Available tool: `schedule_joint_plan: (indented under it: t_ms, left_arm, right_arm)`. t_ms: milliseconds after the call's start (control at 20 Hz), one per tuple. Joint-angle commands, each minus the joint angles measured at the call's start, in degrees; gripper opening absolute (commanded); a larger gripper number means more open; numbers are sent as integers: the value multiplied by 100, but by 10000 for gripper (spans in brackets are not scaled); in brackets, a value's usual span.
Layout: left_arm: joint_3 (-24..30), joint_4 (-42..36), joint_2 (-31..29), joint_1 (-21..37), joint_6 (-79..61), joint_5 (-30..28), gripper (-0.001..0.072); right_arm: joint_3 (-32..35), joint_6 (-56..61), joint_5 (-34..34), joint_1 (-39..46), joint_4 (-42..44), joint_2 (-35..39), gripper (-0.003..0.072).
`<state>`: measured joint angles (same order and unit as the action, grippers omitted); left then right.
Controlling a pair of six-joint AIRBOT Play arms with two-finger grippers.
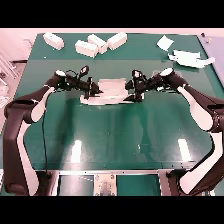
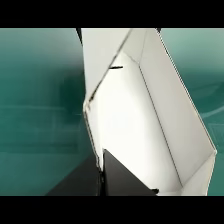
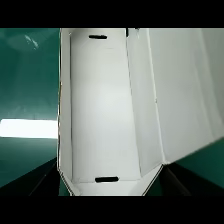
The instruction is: Fold the box and place the chain.
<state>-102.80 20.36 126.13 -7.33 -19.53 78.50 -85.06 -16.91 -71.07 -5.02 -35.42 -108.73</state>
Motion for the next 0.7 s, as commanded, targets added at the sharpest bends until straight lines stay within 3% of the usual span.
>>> schedule_joint_plan:
  t_ms: [0,650]
  left_arm:
    - [2,0,2,0,2,-7,22]
    - [2,0,2,0,2,-7,22]
  right_arm:
    - [162,168,-50,2,-15,-7,689]
    - [332,-35,205,-258,219,-52,689]
